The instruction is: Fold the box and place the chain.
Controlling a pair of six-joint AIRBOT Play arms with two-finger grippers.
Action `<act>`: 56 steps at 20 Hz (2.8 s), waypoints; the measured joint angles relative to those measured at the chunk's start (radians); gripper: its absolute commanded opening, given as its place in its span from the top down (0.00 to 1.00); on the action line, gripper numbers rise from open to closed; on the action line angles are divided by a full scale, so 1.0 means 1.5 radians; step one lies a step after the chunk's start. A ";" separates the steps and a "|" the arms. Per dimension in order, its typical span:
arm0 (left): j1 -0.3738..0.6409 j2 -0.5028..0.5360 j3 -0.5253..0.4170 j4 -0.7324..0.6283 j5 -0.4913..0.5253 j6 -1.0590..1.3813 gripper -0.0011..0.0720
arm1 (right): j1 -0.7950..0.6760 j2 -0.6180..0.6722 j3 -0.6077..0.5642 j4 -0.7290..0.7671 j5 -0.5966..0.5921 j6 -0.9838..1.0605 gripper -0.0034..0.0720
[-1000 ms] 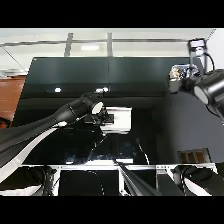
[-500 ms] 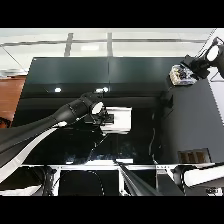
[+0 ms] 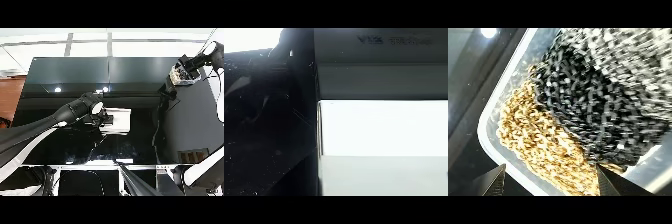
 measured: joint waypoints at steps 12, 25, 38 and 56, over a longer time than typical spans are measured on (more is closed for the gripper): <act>0.000 0.000 0.000 0.000 0.009 0.000 0.95 | -0.005 0.018 0.009 0.033 -0.012 -0.114 0.94; 0.000 0.000 0.000 0.000 0.010 0.000 0.95 | 0.003 0.385 0.069 0.046 0.030 -0.354 0.94; 0.000 0.000 0.000 0.000 0.007 0.000 0.95 | 0.145 0.585 0.057 0.108 0.276 -0.417 0.94; 0.000 0.000 0.000 0.000 0.007 0.000 0.95 | 0.419 0.605 -0.075 0.241 0.239 -0.432 0.94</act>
